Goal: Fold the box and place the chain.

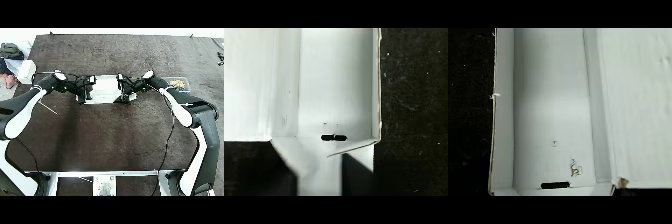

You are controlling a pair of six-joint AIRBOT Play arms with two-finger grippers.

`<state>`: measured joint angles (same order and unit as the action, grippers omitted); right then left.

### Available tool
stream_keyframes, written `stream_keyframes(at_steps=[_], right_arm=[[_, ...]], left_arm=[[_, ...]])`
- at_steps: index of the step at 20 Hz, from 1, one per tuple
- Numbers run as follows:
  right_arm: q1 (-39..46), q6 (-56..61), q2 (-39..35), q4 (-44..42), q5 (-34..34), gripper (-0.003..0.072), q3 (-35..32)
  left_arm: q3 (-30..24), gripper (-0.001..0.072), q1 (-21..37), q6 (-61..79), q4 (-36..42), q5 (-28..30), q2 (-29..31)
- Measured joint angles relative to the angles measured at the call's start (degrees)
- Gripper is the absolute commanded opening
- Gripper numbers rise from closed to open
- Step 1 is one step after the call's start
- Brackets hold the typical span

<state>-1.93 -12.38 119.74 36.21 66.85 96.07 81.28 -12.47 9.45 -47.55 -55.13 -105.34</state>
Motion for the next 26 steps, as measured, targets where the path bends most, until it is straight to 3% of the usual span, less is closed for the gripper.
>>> stream_keyframes(at_steps=[12,14,15,18,20,25,26], right_arm=[[0.0,0.0,0.0,0.0,0.0,0.0319,0.0],[0.0,0.0,0.0,0.0,0.0,0.0319,0.0],[0.0,-0.1,0.0,0.0,0.0,0.0319,0.0],[0.0,0.0,0.0,0.0,0.0,0.0319,0.0],[0.0,0.0,0.0,0.0,0.0,0.0319,0.0],[0.0,-0.1,0.0,0.0,0.0,0.0319,0.0],[0.0,0.0,0.0,0.0,0.0,0.0319,0.0]], left_arm=[[0.0,0.0129,0.0,3.7,8.3,-1.9,-1.3],[0.0,0.0348,0.0,4.6,9.9,-2.1,-1.7],[0.0,0.0382,0.1,5.2,10.8,-2.2,-1.9],[0.0,0.0385,0.0,6.5,13.3,-2.3,-2.1],[0.0,0.0666,0.0,6.9,14.2,-2.4,-2.2],[0.0,0.0665,0.0,7.0,15.0,-2.5,-2.5],[0.0,0.0536,0.0,6.8,15.0,-2.5,-2.6]])
